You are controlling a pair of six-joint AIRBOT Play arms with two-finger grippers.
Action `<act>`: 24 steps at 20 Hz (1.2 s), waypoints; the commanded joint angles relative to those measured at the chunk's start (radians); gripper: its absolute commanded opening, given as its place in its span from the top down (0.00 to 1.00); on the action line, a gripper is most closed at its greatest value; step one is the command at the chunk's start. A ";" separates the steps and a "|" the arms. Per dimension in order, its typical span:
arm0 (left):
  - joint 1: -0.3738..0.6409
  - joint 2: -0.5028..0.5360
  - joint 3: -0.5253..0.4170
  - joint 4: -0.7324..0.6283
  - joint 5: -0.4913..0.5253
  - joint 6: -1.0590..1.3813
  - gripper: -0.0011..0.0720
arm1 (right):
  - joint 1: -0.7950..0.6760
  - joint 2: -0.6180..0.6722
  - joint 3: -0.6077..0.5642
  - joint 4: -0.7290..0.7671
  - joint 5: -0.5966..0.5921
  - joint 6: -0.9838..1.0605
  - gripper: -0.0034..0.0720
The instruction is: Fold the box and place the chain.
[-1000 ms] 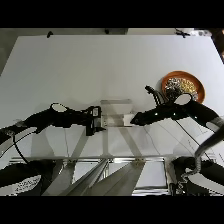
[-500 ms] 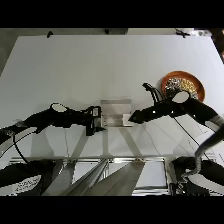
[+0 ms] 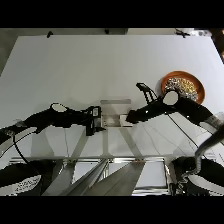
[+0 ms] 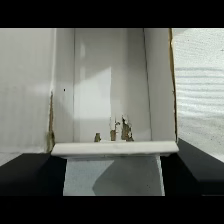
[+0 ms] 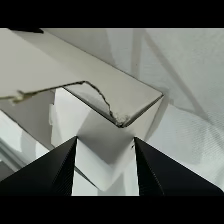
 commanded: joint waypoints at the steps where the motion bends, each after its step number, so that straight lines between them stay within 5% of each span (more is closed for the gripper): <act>1: 0.001 0.000 0.001 0.000 0.000 0.000 0.78 | 0.055 0.000 0.005 -0.089 -0.078 0.164 0.42; 9: 0.001 0.000 0.001 0.000 0.000 0.000 0.78 | 0.166 -0.041 0.138 -0.373 -0.027 0.506 0.42; 24: 0.001 0.000 0.001 0.000 0.000 0.000 0.78 | 0.296 -0.142 0.147 -0.474 -0.043 0.752 0.43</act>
